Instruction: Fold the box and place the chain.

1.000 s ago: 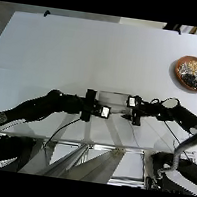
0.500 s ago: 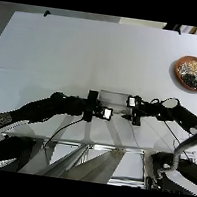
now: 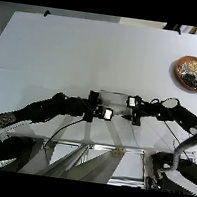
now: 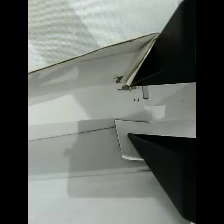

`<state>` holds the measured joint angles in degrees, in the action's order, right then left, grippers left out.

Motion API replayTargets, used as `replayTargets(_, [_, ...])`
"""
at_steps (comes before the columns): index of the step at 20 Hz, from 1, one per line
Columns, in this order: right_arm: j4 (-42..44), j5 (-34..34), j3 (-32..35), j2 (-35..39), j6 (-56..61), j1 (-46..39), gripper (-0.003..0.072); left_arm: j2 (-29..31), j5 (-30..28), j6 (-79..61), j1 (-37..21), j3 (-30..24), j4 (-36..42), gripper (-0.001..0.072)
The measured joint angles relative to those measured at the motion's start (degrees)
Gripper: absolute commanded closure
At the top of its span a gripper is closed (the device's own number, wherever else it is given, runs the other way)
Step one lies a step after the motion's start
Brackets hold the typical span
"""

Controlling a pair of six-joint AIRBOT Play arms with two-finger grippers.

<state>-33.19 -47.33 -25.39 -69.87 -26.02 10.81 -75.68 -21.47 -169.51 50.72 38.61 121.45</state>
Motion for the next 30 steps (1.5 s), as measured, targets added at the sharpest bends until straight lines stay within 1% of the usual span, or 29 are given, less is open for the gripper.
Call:
replayTargets(1, [0.0,0.0,0.0,0.0,0.0,0.0,0.0288,0.1,-0.2,0.1,0.0,0.0,-0.1,0.07])
replayTargets(4, [0.0,0.0,0.0,0.0,0.0,0.0,0.0288,2.6,-0.8,1.8,-0.2,0.0,-0.1,0.0704])
replayTargets(7, [0.0,0.0,0.0,0.0,0.0,0.0,0.0288,7.3,-1.8,7.0,-2.1,0.0,-0.7,0.0704])
replayTargets(8, [0.0,0.0,0.0,0.0,0.0,0.0,0.0288,9.1,-3.0,9.6,-3.3,0.0,-1.3,0.0704])
replayTargets(10, [0.0,0.0,0.0,0.0,0.0,0.0,0.0288,13.0,-6.8,16.3,-6.4,0.0,-3.7,0.0704])
replayTargets(13, [0.0,0.0,0.0,0.0,0.0,0.0,0.0288,18.2,-15.0,29.5,-12.1,0.0,-9.4,0.0704])
replayTargets(16, [0.0,0.0,0.0,0.0,0.0,0.0,0.0288,20.4,-22.8,44.9,-17.3,0.0,-11.8,0.0703])
replayTargets(18, [0.0,0.0,0.0,0.0,0.0,0.0,0.0288,20.1,-26.4,55.1,-19.6,0.0,-10.2,0.0703])
replayTargets(21, [0.0,0.0,0.0,0.0,0.0,0.0,0.0288,16.6,-28.6,63.8,-21.1,0.0,-4.4,0.0703])
replayTargets(23, [0.0,0.0,0.0,0.0,0.0,0.0,0.0288,12.7,-29.3,66.7,-21.5,0.0,-0.9,0.0703])
replayTargets(26, [0.0,0.0,0.0,0.0,0.0,0.0,0.0288,7.1,-29.9,69.0,-21.1,0.0,1.8,0.0704])
replayTargets(30, [0.0,0.0,0.0,0.0,0.0,0.0,0.0288,2.5,-29.9,70.1,-20.5,0.0,3.3,0.07])
